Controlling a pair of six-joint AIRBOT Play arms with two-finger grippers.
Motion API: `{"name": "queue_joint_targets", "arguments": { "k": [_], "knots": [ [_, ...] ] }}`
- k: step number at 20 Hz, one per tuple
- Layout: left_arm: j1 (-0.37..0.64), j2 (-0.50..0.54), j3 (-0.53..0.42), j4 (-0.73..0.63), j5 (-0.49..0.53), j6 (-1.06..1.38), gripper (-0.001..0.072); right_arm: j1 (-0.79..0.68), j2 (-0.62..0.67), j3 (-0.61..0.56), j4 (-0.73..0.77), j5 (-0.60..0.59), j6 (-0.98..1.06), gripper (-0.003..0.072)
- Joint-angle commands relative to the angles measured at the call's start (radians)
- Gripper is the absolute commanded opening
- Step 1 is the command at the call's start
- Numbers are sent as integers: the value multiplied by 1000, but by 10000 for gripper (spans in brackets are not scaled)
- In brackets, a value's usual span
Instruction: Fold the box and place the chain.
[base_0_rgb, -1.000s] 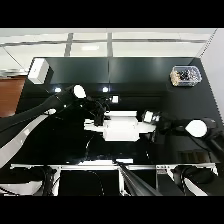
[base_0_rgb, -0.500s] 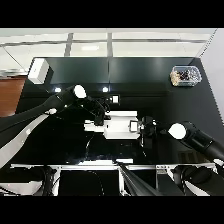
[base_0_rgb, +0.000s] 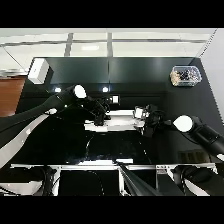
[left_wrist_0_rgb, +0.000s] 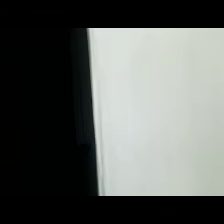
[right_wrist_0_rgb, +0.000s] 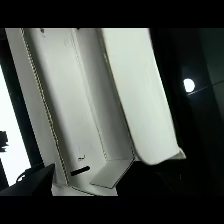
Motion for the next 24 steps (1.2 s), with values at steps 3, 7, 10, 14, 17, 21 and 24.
{"name": "queue_joint_targets", "arguments": {
  "k": [3,7,10,14,17,21,24],
  "knots": [
    [0,0,1,-2,-2,1,25,-91,-45,4,241,47,-232,705],
    [0,0,1,-6,-2,1,25,-95,-137,4,345,105,-445,705],
    [0,0,1,-6,-2,1,25,-95,-210,4,355,101,-510,706],
    [0,0,1,-6,-2,1,25,-95,-266,4,354,101,-539,705],
    [0,0,1,-6,-2,1,25,-105,-282,4,353,112,-539,706],
    [0,0,1,-6,-2,1,25,-118,-290,4,354,117,-539,705],
    [0,0,1,-6,-2,1,25,-118,-291,4,319,118,-511,705]
  ]
}}
